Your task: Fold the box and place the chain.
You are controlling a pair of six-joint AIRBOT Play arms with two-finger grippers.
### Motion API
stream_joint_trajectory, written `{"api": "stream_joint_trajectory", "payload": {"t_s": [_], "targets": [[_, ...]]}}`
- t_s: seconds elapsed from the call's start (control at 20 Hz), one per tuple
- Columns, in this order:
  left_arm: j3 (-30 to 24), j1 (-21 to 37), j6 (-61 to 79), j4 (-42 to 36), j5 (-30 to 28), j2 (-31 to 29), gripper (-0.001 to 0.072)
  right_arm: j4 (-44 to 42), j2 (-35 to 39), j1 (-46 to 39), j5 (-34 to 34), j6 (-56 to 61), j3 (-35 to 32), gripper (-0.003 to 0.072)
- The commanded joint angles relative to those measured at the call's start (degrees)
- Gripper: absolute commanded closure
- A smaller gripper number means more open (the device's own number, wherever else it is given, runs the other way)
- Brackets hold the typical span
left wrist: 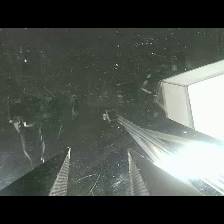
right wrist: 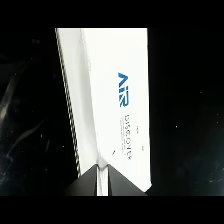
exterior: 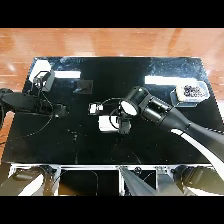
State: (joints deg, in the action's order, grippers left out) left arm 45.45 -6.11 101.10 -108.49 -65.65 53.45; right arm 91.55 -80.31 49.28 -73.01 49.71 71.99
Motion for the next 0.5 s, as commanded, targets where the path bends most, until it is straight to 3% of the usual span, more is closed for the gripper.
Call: {"api": "stream_joint_trajectory", "payload": {"t_s": [0.0,0.45], "targets": [[0.0,0.0,0.0,0.0,-0.1,0.0,0.0243,-0.1,-0.1,-0.1,-0.1,0.5,0.1,0.0599],[0.0,0.0,0.0,0.0,0.1,0.0,0.0243,-3.5,-1.5,-1.0,0.0,0.5,0.0,0.0599]]}}
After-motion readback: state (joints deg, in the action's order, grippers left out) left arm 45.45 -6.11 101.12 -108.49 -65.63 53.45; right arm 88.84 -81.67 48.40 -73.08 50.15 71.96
